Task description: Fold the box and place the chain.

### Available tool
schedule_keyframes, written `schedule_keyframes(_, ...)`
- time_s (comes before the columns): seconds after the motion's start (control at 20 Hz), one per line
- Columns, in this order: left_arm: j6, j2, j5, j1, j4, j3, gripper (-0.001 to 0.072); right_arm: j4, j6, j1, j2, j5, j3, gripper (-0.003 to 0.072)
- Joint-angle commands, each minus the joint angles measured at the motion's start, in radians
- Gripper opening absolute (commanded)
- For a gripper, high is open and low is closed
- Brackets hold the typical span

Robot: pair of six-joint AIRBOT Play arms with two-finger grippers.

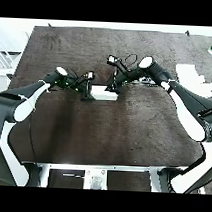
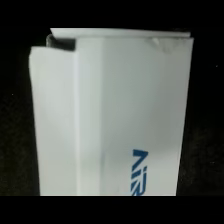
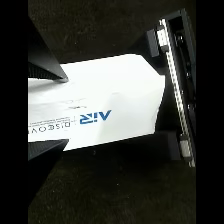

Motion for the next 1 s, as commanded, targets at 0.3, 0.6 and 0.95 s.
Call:
schedule_keyframes(0.3,0.002,0.000,-0.001,0.000,0.001,0.000,0.0623,0.000,0.000,0.000,0.000,-0.056,0.002,0.0426)
schedule_keyframes(0.6,0.002,0.000,0.000,0.000,0.001,0.000,0.0623,-0.001,0.001,0.005,-0.001,-0.059,0.000,0.0424)
schedule_keyframes(0.95,0.002,0.000,0.000,0.000,0.001,0.000,0.0624,-0.001,0.005,0.018,-0.001,-0.049,-0.043,0.0424)
